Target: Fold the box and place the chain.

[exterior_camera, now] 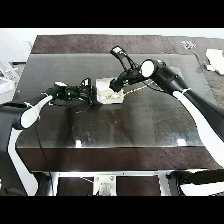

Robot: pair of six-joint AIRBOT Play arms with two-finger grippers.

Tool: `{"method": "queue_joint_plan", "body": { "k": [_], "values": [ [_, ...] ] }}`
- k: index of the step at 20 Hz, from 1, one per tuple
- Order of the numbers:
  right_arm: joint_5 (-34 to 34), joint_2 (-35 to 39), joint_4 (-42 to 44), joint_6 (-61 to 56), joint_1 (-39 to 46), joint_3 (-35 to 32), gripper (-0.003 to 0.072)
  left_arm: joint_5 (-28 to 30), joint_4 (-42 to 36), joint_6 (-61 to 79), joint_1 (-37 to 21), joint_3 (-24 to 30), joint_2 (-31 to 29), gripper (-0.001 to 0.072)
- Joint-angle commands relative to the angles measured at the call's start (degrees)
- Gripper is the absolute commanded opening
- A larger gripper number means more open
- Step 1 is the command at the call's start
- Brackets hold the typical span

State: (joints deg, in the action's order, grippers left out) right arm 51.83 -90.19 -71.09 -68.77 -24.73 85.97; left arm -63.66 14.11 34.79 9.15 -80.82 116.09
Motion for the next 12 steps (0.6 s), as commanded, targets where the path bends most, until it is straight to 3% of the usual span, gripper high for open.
{"method": "queue_joint_plan", "body": {
  "k": [1, 5, 9, 12],
  "values": [
    [4.1, 2.8, -1.2, -4.3, 4.9, -1.0, 0.0515, 0.0, 0.0, 0.0, 0.0, 0.0, 0.0, 0.0416],
    [-7.4, 8.6, -0.8, -13.8, 17.5, -11.3, 0.0515, 0.0, 0.0, 0.0, 0.0, 0.0, 0.0, 0.0417],
    [-18.3, 7.2, 5.0, -15.8, 25.2, -22.4, 0.0515, 0.0, 0.0, 0.0, 0.0, 0.0, 0.0, 0.0417],
    [-26.8, 3.6, 8.0, -18.3, 26.3, -24.5, 0.0515, 0.0, 0.0, 0.0, 0.0, 0.0, 0.0, 0.0417]
  ]
}}
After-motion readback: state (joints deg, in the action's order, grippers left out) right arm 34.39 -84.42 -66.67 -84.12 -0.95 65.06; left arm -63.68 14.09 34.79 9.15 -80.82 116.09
